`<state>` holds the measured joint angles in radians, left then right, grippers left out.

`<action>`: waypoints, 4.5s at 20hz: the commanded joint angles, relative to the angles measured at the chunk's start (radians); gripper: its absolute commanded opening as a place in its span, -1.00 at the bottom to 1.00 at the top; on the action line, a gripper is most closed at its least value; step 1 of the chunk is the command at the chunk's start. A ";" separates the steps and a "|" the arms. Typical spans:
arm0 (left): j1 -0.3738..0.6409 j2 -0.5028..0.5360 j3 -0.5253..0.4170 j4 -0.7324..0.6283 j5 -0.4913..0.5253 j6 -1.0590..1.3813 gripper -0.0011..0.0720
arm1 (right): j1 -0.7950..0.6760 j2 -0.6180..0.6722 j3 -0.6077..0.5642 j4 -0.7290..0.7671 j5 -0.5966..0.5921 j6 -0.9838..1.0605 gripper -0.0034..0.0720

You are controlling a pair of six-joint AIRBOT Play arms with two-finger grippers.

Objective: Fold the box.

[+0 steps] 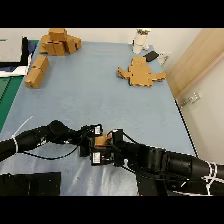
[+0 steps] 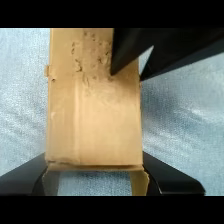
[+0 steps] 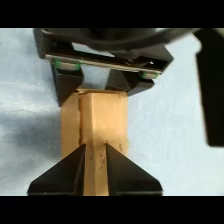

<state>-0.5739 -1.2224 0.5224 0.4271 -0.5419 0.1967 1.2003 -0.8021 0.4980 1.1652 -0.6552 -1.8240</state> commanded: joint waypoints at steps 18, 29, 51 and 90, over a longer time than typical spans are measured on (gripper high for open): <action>0.001 0.000 0.000 0.000 0.000 0.000 0.13 | 0.008 0.391 -0.172 0.498 -0.036 0.913 -0.90; 0.001 0.000 0.000 0.000 0.000 0.000 0.13 | -0.217 0.202 -0.325 0.282 0.624 1.468 -0.90; 0.001 0.000 0.000 0.000 0.000 0.000 0.13 | -0.169 0.122 -0.315 0.260 0.639 1.464 -0.90; 0.001 0.000 0.000 0.000 0.000 0.000 0.13 | -0.571 -0.308 0.332 0.448 -0.685 0.746 -0.90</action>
<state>-0.5739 -1.2224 0.5224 0.4271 -0.5419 0.1967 0.6403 -1.0931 0.8230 1.5906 -1.3308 -1.0710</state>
